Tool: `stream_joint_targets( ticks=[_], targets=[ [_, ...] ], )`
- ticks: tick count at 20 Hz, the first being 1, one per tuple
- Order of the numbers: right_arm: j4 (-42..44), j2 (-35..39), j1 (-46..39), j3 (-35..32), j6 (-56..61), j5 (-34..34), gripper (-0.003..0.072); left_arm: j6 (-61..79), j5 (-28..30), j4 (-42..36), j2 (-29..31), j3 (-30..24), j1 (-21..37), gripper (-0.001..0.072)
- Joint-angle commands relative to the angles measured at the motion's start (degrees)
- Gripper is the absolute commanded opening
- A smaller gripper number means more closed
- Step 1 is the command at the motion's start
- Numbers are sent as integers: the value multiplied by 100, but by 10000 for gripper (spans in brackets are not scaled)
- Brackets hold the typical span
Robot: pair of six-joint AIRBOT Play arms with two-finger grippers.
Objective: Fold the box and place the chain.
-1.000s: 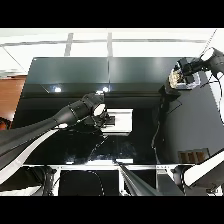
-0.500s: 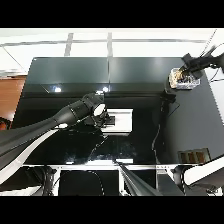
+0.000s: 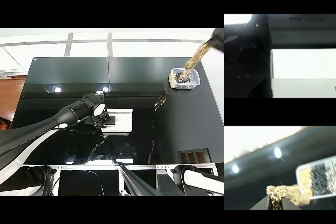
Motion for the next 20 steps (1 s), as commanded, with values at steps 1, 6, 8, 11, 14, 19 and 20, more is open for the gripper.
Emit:
stream_joint_targets(
  ticks=[1, 6, 8, 11, 14, 19, 20],
  targets=[
    [319, 973, 33, 2, -295, 450, 8, 2, 0, 0, 0, 2, 7, 23],
    [317, 2050, 745, -457, -350, 1016, 9, 2, -2, -2, 0, 2, 7, 24],
    [321, 2332, 1064, -782, -348, 1438, 10, 2, -2, 0, 0, 2, 7, 24],
    [420, 2533, 1681, -1357, -352, 1810, 10, 2, -2, 0, 0, 2, 7, 23],
    [918, 2527, 2474, -1945, -348, 1596, 10, 2, 0, 0, 0, 2, 7, 23],
    [1176, 2507, 3648, -2789, -155, 254, 11, 2, 0, 0, 0, 2, 7, 23],
    [1176, 2479, 3834, -2883, -131, -2, 11, 2, -4, 0, 0, 2, 7, 23]
  ],
)
